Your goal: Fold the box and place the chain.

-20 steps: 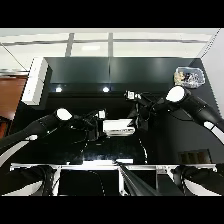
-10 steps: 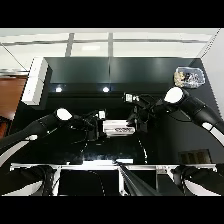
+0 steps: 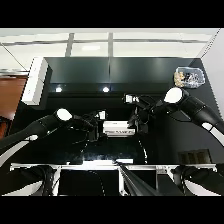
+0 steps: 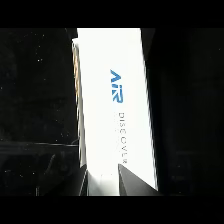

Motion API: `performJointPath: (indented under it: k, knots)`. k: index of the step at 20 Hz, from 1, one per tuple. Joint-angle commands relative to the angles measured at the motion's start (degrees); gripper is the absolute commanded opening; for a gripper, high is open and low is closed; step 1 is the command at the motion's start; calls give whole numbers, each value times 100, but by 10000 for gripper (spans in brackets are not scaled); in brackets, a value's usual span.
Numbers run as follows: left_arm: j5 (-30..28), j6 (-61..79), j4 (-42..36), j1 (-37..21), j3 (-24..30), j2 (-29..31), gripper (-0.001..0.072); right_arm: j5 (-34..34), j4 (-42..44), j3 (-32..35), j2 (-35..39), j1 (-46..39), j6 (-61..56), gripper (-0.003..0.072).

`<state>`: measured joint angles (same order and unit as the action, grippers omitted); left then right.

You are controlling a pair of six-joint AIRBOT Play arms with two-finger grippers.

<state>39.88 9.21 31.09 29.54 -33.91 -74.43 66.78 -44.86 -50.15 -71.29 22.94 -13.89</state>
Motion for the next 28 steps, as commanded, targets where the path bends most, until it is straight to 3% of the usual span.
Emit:
performJointPath:
  k: [1, 3, 10, 11, 28]
  knots:
    - [-26, -4, -7, 0, 2, -2, 348, 37, -46, 2, 0, 4, -72, 214]
    - [-26, -4, -7, 0, 2, -2, 348, 28, -46, 2, 0, 4, -72, 296]
    - [-26, -4, -4, 0, 2, -2, 348, 0, -46, 2, 0, 4, -90, 288]
    - [-26, -4, -7, 0, 2, -2, 348, -7, -46, 2, 0, 4, -90, 244]
    - [-24, -4, -4, 0, 2, -2, 348, -125, 48, -2, 9, 4, -90, 244]
